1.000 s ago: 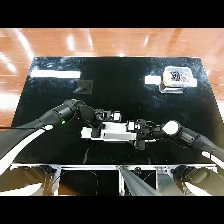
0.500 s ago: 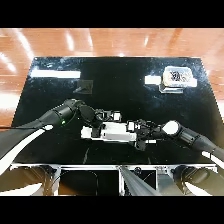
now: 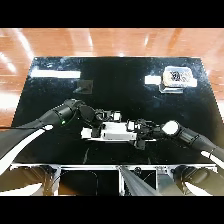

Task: Fold the box and place the chain.

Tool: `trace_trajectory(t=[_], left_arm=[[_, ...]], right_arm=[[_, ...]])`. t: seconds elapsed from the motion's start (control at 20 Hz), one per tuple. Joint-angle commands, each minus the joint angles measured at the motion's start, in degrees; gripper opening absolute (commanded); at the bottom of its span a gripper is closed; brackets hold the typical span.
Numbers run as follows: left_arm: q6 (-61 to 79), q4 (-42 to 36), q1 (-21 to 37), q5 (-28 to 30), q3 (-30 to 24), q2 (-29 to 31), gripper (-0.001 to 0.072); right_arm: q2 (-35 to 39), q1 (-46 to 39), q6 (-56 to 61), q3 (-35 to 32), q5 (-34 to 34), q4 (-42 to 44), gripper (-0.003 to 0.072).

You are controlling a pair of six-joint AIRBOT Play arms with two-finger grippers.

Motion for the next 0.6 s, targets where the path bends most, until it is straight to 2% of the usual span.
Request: trace_trajectory(t=[0.0, 0.35, 0.4, 0.45, 0.55], left_arm=[[0.09, 0.00, 0.02, -0.07, 0.02, 0.04, 0.0023], [0.09, 0.00, 0.02, -0.07, 0.02, 0.04, 0.0023], [0.09, 0.00, 0.02, -0.04, 0.02, 0.04, 0.0023], [0.09, 0.00, 0.02, -0.04, 0.02, 0.04, 0.0023], [0.07, 0.00, 0.02, -0.04, 0.02, 0.04, 0.0023]], right_arm=[[-0.04, 0.07, -0.02, -0.02, -0.59, -0.07, 0.0718], [-0.07, 0.04, -0.02, -0.02, -0.55, -0.09, 0.0705], [-0.07, 0.04, -0.02, -0.02, -0.55, -0.11, 0.0555], [-0.07, 0.04, -0.02, -0.02, -0.55, -0.11, 0.0484], [-0.07, 0.04, -0.02, -0.02, -0.55, -0.09, 0.0492]])
